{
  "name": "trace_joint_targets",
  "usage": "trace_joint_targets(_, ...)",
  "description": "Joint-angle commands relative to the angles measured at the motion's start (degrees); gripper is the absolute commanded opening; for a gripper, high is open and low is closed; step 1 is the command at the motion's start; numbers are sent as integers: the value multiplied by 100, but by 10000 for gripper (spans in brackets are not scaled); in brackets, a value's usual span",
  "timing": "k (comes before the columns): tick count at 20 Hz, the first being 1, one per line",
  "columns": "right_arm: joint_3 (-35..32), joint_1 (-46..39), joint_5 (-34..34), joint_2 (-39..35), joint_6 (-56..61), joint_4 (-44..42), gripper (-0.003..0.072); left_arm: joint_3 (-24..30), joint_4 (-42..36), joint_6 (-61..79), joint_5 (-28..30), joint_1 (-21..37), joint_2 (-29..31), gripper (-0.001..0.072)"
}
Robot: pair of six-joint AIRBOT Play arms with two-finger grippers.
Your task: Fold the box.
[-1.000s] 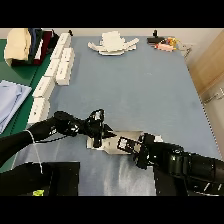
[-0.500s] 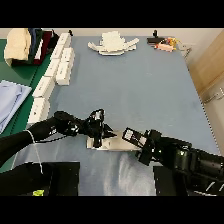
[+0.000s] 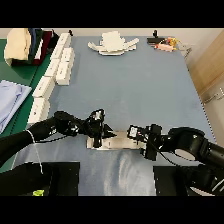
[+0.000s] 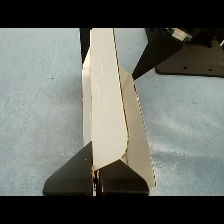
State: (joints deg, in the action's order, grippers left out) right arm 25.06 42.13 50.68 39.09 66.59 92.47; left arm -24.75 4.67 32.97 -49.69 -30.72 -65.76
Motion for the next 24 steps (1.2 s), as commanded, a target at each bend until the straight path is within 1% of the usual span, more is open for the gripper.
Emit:
trace_joint_targets(1,-2,-955,-153,133,-2439,-1703,720,-7,0,2,2,0,2,14)
trace_joint_targets(5,-2,-2111,114,555,-4352,-3254,720,-7,0,2,2,0,2,14)
trace_joint_targets(7,-2,-2500,245,866,-5036,-3818,720,-7,0,2,2,0,2,14)
trace_joint_targets(8,-2,-2581,216,997,-5195,-3987,720,-7,0,2,2,0,2,14)
trace_joint_targets(11,-2,-2612,160,1169,-5241,-4081,719,-7,0,2,4,0,2,14)
trace_joint_targets(14,0,-2612,179,1086,-4986,-3980,714,-7,2,2,2,0,2,14)
trace_joint_targets(24,0,-2610,179,988,-4990,-4002,713,-7,0,2,2,0,2,14)
